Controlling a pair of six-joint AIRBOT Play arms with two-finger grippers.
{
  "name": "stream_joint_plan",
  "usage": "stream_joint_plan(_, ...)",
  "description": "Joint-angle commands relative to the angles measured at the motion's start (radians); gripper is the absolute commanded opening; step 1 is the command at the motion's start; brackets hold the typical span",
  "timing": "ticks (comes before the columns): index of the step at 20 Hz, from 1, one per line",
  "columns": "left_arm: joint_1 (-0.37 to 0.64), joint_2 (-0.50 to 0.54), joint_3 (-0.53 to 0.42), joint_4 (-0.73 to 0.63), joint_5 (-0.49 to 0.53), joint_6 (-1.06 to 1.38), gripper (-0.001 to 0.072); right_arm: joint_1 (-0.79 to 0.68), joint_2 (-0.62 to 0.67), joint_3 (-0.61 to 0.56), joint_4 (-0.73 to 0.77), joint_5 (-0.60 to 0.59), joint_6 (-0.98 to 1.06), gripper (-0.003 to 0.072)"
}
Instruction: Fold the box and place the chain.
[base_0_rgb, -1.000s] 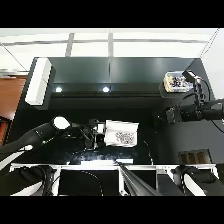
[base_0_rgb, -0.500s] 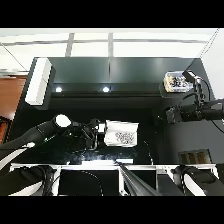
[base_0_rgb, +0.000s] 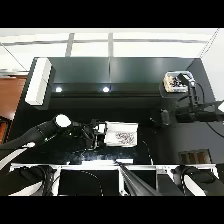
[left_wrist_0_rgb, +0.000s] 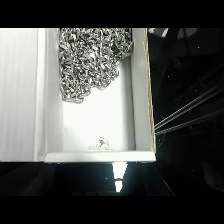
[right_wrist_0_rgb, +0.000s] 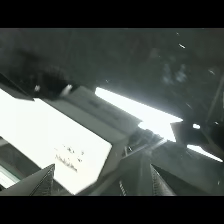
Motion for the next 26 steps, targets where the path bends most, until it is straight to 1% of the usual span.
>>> stream_joint_plan(1, 0.0, -0.001, 0.001, 0.0, 0.0, 0.0, 0.0438, 0.13, -0.068, -0.014, 0.027, -0.161, 0.017, 0.0691)
stream_joint_plan(3, 0.0, -0.001, 0.001, 0.0, 0.0, 0.0, 0.0438, 0.202, -0.152, -0.014, 0.028, -0.227, -0.011, 0.0689)
stream_joint_plan(4, 0.0, -0.001, 0.001, 0.0, 0.0, 0.0, 0.0439, 0.229, -0.19, -0.014, 0.033, -0.246, -0.058, 0.0688)
stream_joint_plan(6, 0.0, -0.001, 0.001, 0.0, 0.0, 0.0, 0.0439, 0.291, -0.242, -0.014, 0.056, -0.239, -0.292, 0.0689)
stream_joint_plan(8, 0.0, -0.001, 0.001, 0.0, 0.0, 0.0, 0.0439, 0.327, -0.243, -0.008, 0.04, -0.194, -0.478, 0.0688)
stream_joint_plan(12, 0.0, -0.001, 0.001, 0.0, 0.0, 0.0, 0.044, 0.324, -0.243, 0.064, -0.065, -0.004, -0.56, 0.0688)
stream_joint_plan(13, 0.0, -0.001, 0.001, 0.0, 0.0, 0.0, 0.044, 0.324, -0.243, 0.067, -0.063, 0.049, -0.613, 0.0688)
stream_joint_plan(14, -0.001, -0.001, 0.001, 0.001, 0.0, 0.0, 0.0439, 0.328, -0.239, 0.067, -0.05, 0.061, -0.642, 0.0687)
stream_joint_plan(17, 0.0, -0.001, 0.001, 0.0, -0.001, 0.0, 0.0439, 0.331, -0.238, 0.064, 0.027, 0.041, -0.699, 0.0688)
stream_joint_plan(20, -0.001, -0.001, 0.001, 0.001, -0.002, 0.0, 0.0439, 0.332, -0.238, 0.061, 0.04, 0.012, -0.722, 0.0687)
stream_joint_plan(24, -0.001, -0.001, 0.001, 0.001, -0.002, 0.0, 0.0439, 0.4, -0.213, -0.003, 0.054, -0.069, -0.774, 0.0686)
stream_joint_plan(26, -0.001, -0.001, 0.001, 0.001, -0.002, 0.0, 0.0439, 0.437, -0.207, -0.039, 0.026, -0.13, -0.798, 0.0686)
